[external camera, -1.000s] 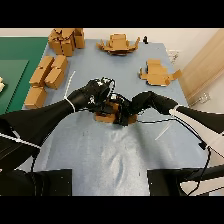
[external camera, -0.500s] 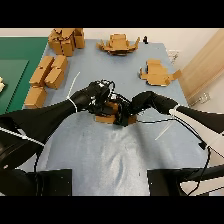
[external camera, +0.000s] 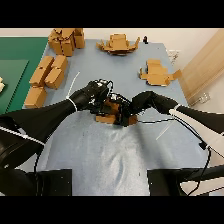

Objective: Fold the box.

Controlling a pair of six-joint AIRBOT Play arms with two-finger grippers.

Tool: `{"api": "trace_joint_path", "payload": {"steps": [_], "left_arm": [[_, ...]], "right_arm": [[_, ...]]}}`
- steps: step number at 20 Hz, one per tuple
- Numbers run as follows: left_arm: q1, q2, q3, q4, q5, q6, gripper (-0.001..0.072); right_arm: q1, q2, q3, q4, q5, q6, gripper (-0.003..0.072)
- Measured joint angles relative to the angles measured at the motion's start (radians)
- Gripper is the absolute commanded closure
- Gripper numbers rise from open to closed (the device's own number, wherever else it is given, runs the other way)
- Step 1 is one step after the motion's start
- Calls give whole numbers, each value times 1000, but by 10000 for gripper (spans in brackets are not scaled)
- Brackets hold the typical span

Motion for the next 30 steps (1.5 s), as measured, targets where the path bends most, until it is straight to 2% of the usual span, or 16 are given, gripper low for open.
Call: {"api": "trace_joint_path", "payload": {"steps": [6, 7, 8, 9, 13, 14, 15, 17, 24, 25, 26, 27, 30], "left_arm": [[0, 0, 0, -27, 11, 6, 689], [-1, 0, 0, -28, 11, 7, 666], [-1, 0, 1, -28, 13, 9, 415], [-2, 0, 3, -43, 23, 11, 205], [-2, -1, 11, -57, 32, 12, 210], [-2, -1, 12, -55, 31, 10, 244], [-2, -1, 13, -50, 26, 9, 432], [0, -1, 13, -28, 6, 7, 686], [0, 2, 14, -36, -4, 21, 682], [0, 6, 13, -41, -4, 29, 434], [-1, 13, 14, -60, 1, 38, 146], [-1, 22, 16, -85, 17, 39, 123], [10, 51, 16, -74, 28, 39, 123]], "right_arm": [[0, 0, 0, -1, -3, 0, 412], [0, 0, 0, 0, -3, 0, 412], [0, 0, -1, 0, -3, 0, 412], [0, 0, -1, 0, -3, 0, 412], [0, 0, -1, 2, -1, 0, 412], [0, 0, -1, 2, 0, 0, 412], [0, 0, -1, 2, 0, 0, 412], [0, 0, -2, 2, 0, -1, 412], [0, 0, -2, 3, 2, 0, 412], [0, 0, -2, 3, 0, 0, 412], [0, 0, -1, 0, -1, -4, 412], [1, 0, -1, 1, -1, -1, 412], [1, 0, 0, 4, 1, 0, 412]]}}
